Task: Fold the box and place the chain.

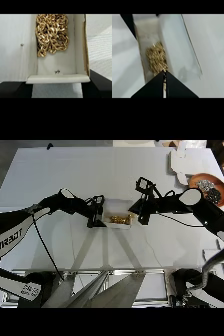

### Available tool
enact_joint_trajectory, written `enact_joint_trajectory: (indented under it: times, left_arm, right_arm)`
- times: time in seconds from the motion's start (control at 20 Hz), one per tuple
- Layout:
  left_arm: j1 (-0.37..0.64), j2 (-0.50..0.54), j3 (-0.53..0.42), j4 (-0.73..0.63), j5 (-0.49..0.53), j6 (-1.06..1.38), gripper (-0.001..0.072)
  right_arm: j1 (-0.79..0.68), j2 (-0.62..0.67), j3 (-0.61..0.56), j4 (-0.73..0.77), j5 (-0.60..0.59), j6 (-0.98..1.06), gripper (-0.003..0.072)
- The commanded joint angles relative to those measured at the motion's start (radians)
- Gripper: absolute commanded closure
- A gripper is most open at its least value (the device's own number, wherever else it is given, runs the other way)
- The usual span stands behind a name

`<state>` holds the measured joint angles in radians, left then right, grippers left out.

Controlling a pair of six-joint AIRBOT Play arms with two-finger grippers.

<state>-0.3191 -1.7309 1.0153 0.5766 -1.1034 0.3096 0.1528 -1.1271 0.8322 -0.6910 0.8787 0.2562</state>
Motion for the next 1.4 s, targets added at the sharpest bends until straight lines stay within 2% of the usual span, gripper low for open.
enact_joint_trajectory:
  times: [0.0,0.1,0.4,0.5,0.7,0.85,1.0,1.05,1.1,1.15,1.25,1.35]
  left_arm:
    - [0.0,-0.001,0.0,0.0,0.0,0.0,0.0329]
    - [0.0,0.0,0.0,0.0,0.0,0.0,0.0329]
    - [0.0,0.0,0.0,0.0,0.0,0.0,0.0329]
    - [0.0,0.0,0.0,0.0,0.0,0.0,0.0329]
    - [0.0,0.0,0.0,0.0,0.0,0.0,0.0329]
    - [0.0,-0.001,0.0,0.0,0.0,0.0,0.0329]
    - [0.0,-0.001,0.0,0.0,0.0,0.0,0.0329]
    - [0.0,-0.001,0.0,0.0,0.0,0.0,0.0329]
    - [0.0,0.0,0.0,0.0,0.0,0.0,0.0329]
    - [0.0,0.0,0.0,0.0,0.0,0.0,0.0329]
    - [0.0,0.0,0.0,0.0,0.0,0.0,0.0329]
    - [0.0,-0.001,0.0,0.0,0.0,0.0,0.0329]
  right_arm:
    - [0.075,0.014,0.001,0.156,-0.092,0.005,0.0673]
    - [0.119,0.014,0.001,0.185,-0.158,0.005,0.0674]
    - [0.176,0.011,0.001,0.183,-0.24,0.008,0.0674]
    - [0.176,0.009,0.0,0.106,-0.244,0.02,0.0673]
    - [0.176,-0.071,0.0,-0.058,-0.24,0.198,0.0673]
    - [0.177,-0.172,0.0,-0.076,-0.238,0.231,0.0673]
    - [0.176,-0.177,0.0,-0.072,-0.231,0.235,0.0667]
    - [0.175,-0.163,0.0,-0.073,-0.221,0.233,0.0606]
    - [0.169,-0.141,0.0,-0.072,-0.201,0.233,0.0446]
    - [0.156,-0.115,0.0,-0.073,-0.176,0.233,0.0331]
    - [0.112,-0.056,0.0,-0.073,-0.105,0.229,0.0327]
    - [0.049,0.001,0.0,-0.071,0.015,0.175,0.0334]
